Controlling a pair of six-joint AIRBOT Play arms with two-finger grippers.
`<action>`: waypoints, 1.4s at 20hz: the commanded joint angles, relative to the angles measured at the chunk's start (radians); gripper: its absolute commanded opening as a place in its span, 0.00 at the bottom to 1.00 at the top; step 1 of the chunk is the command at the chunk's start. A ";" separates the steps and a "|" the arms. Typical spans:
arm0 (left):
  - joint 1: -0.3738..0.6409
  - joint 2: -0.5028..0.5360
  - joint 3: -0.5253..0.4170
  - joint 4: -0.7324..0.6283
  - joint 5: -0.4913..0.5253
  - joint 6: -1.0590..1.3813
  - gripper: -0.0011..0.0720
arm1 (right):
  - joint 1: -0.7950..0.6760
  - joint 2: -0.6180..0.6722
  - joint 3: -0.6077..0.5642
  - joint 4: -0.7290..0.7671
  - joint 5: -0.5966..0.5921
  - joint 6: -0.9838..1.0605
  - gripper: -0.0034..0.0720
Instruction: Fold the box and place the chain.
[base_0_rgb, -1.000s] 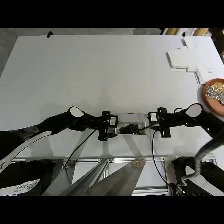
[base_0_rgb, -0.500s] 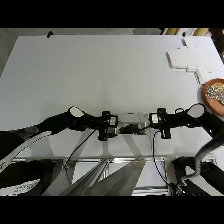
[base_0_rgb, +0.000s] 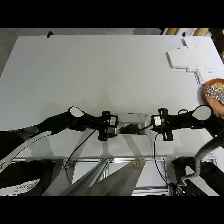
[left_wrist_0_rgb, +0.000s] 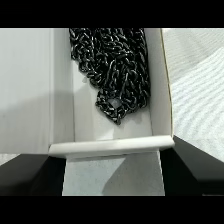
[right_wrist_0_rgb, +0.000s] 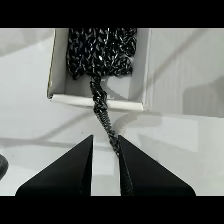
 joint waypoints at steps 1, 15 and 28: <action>0.000 0.001 0.000 0.000 0.000 0.000 0.52 | 0.041 -0.053 0.000 0.000 -0.048 -0.005 0.29; 0.000 0.001 0.000 0.000 0.000 0.000 0.52 | 0.099 0.292 0.002 -0.090 0.045 0.241 0.07; 0.000 0.001 0.000 0.000 0.000 0.000 0.52 | 0.417 0.109 0.125 0.260 -0.130 0.185 0.11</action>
